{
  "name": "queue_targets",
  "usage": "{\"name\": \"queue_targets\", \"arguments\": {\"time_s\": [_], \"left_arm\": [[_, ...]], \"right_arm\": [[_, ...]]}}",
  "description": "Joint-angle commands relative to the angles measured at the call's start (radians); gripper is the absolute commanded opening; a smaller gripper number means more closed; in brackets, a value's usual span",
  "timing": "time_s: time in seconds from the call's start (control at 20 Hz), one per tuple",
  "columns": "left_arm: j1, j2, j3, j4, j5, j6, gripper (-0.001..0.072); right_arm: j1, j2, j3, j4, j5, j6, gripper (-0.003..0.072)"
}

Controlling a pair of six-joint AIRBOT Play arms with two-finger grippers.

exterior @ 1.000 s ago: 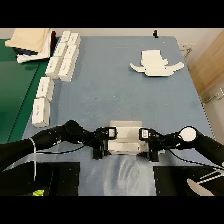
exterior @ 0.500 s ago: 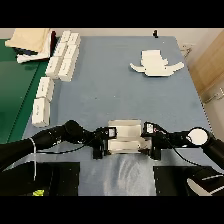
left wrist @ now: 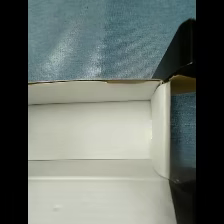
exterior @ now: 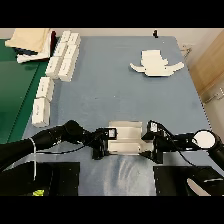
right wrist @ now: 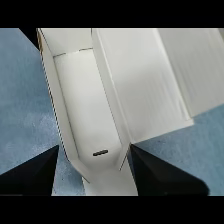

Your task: Fold the box.

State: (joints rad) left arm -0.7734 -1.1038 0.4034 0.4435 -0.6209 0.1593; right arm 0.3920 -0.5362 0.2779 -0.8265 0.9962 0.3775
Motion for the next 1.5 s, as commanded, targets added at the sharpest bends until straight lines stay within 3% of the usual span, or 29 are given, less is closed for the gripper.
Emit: {"name": "queue_targets", "arguments": {"time_s": [0.0,0.25,0.5,0.6,0.85,1.2,1.45], "left_arm": [[0.0,0.0,0.001,-0.002,0.003,-0.003,0.0472],[0.0,0.0,0.001,-0.002,0.003,-0.003,0.0472],[0.001,0.0,0.001,-0.002,0.022,0.005,0.0472],[0.002,0.0,0.001,-0.002,0.059,0.007,0.0472],[0.002,0.019,0.001,0.032,0.117,0.006,0.0472],[0.002,0.039,-0.005,0.038,0.111,0.005,0.0472],[0.0,0.038,-0.012,0.039,0.062,0.008,0.0472]], "right_arm": [[0.0,0.072,0.007,-0.036,0.02,0.072,0.072],[0.0,0.151,0.061,-0.175,0.016,0.386,0.072],[0.0,0.157,0.105,-0.065,0.007,0.981,0.072],[0.0,0.156,0.105,-0.023,-0.004,1.127,0.072],[0.001,0.155,0.105,0.042,-0.049,1.164,0.072],[0.001,0.142,0.105,0.096,-0.1,1.164,0.072],[0.001,0.061,0.105,0.111,-0.1,1.164,0.072]]}}
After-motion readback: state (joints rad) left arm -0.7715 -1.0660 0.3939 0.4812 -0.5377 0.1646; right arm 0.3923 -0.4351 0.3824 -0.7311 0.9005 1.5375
